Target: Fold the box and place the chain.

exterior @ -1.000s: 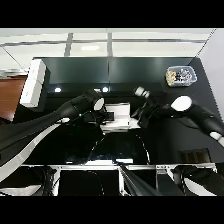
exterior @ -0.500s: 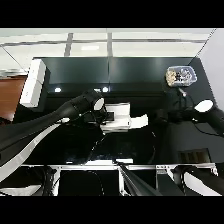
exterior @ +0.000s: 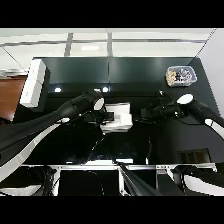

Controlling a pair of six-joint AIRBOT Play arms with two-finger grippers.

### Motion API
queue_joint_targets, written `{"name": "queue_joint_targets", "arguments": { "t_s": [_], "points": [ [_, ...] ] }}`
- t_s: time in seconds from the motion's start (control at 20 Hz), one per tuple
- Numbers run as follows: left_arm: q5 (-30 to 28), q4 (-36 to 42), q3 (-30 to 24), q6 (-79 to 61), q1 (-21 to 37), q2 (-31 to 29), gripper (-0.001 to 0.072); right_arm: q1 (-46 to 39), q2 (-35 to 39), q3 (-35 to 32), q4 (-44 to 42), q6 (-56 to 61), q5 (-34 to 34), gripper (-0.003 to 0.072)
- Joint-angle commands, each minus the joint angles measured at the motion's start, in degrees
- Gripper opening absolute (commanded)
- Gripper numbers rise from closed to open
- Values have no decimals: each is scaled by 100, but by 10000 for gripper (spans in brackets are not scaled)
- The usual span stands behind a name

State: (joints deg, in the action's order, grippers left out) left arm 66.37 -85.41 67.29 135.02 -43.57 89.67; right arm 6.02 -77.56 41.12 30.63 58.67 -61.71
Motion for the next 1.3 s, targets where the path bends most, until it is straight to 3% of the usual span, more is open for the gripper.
{"name": "queue_joint_targets", "arguments": {
  "t_s": [0.0, 0.1, 0.25, 0.3, 0.35, 0.7, 1.05, 1.15, 1.25],
  "points": [
    [-9, -2, 2, 0, 4, 2, 27, 105, -55, 483, 94, -55, -772, 641],
    [-9, 0, 2, 2, 2, 2, 27, 238, -57, 505, 98, 107, -782, 542],
    [-9, 0, 2, 0, 2, 2, 27, 511, -57, 507, 114, 271, -503, 539],
    [-9, 0, 2, 0, 2, 2, 27, 595, -57, 529, 142, 291, -413, 410],
    [-9, 0, 2, 0, 2, 2, 27, 662, -57, 577, 245, 398, -356, 369],
    [-11, -2, 2, 0, 2, 2, 27, 1228, -57, 1130, 1648, 1676, -181, 368],
    [-11, 0, 2, 0, 2, 2, 27, 1858, -57, 1447, 2424, 2695, 50, 360],
    [-9, 0, 2, 2, 2, 2, 27, 1947, -57, 1460, 2588, 2813, 50, 261],
    [-9, -2, 2, 0, 2, 2, 27, 2044, -57, 1460, 2732, 2949, 72, 260]
  ]
}}
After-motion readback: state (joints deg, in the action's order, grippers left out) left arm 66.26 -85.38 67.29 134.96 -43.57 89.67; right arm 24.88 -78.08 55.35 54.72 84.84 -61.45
